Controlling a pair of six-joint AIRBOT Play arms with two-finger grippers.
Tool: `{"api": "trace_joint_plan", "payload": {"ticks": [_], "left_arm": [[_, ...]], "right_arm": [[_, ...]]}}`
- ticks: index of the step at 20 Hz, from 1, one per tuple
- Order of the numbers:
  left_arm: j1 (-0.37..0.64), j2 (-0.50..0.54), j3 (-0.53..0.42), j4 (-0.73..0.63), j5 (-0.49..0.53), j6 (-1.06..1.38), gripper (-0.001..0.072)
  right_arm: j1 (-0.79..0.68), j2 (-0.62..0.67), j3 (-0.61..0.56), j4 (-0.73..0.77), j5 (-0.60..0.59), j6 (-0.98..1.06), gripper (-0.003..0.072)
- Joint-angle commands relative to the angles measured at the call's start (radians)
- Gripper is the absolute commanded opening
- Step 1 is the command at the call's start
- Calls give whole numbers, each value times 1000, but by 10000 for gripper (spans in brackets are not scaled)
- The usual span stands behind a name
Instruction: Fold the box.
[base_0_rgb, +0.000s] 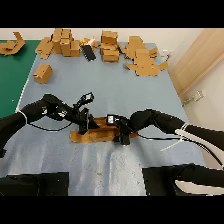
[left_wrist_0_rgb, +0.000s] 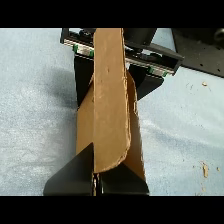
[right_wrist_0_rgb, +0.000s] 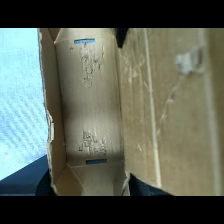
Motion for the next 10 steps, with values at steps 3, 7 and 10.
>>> {"api": "trace_joint_plan", "payload": {"ticks": [3,7,10], "left_arm": [[0,0,0,0,0,0,13],[0,0,0,0,0,0,13],[-1,0,0,0,0,0,13]], "right_arm": [[0,1,2,-7,-11,0,442],[0,1,2,-6,-14,0,441],[0,1,2,-6,-14,0,442]]}}
